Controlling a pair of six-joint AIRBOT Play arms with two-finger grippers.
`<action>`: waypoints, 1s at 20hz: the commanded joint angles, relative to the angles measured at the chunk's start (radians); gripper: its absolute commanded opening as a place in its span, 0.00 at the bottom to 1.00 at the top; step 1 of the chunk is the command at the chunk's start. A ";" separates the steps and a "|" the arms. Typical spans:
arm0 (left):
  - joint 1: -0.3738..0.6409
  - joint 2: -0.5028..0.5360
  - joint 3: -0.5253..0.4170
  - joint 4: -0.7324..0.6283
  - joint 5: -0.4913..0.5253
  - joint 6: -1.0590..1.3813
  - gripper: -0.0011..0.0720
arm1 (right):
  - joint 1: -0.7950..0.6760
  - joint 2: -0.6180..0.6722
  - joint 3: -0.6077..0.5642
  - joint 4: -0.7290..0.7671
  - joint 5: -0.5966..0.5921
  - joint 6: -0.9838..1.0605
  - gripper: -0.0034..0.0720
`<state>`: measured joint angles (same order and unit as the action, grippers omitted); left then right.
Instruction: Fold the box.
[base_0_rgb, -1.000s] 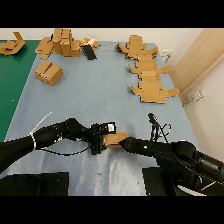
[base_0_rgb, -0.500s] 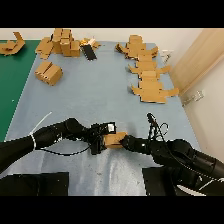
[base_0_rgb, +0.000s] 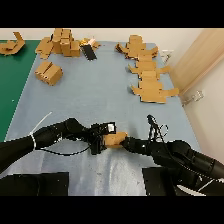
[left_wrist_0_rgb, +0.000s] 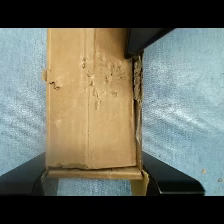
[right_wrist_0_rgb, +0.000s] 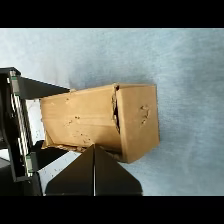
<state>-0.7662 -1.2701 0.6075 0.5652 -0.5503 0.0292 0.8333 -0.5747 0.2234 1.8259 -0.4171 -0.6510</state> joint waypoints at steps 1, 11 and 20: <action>0.000 -0.001 0.000 0.000 0.000 0.000 0.58 | 0.000 0.029 0.000 0.003 0.043 -0.004 0.05; 0.000 -0.001 0.000 0.000 0.000 0.000 0.57 | -0.053 0.243 0.035 -0.253 -0.185 0.060 0.05; -0.001 -0.001 0.000 0.000 0.000 0.000 0.58 | -0.053 0.241 0.035 -0.252 -0.164 0.132 0.05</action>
<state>-0.7662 -1.2701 0.6075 0.5652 -0.5503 0.0296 0.7803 -0.3347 0.2577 1.5799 -0.5777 -0.5442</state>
